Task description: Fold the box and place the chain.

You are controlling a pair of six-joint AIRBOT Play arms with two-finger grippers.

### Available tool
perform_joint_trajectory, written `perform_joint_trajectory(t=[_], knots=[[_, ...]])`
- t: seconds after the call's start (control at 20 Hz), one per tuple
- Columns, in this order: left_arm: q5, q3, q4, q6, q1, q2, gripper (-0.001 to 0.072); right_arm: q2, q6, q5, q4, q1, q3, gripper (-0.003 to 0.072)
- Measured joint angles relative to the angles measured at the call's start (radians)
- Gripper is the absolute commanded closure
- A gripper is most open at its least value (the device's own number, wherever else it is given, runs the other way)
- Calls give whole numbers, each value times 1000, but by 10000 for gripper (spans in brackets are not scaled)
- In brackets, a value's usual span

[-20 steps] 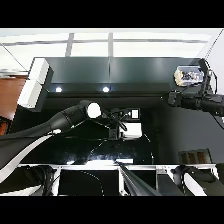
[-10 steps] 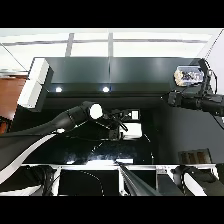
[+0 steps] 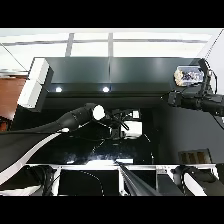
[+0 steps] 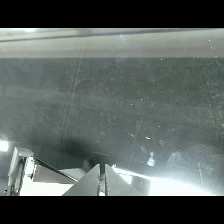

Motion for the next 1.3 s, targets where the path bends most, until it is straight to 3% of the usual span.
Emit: perform_joint_trajectory(t=[0.05, 0.1, 0.35, 0.55, 0.75, 0.95, 1.1, 1.3], knots=[[3, 0, 1, 0, -3, -4, 387, 0, 0, 0, 0, 0, 0, 639], [6, 0, 2, -1, -5, -6, 417, 0, 0, 0, 0, 0, 0, 639], [-21, -1, 94, -94, 42, 50, 417, 0, 0, 0, 0, -3, 0, 639], [-134, -11, 222, -290, 197, 175, 417, 0, 0, 0, 0, -6, 0, 639], [-317, -98, 295, -416, 476, 342, 417, 0, 0, 5, 0, -8, 0, 639], [-476, -229, 322, -480, 877, 506, 417, 0, -7, 12, 0, -8, 0, 639], [-520, -274, 328, -465, 1155, 567, 417, 0, -12, 14, -5, -8, 0, 639], [-499, -294, 347, -433, 1489, 573, 417, 0, -14, 16, -7, -8, 0, 639]])
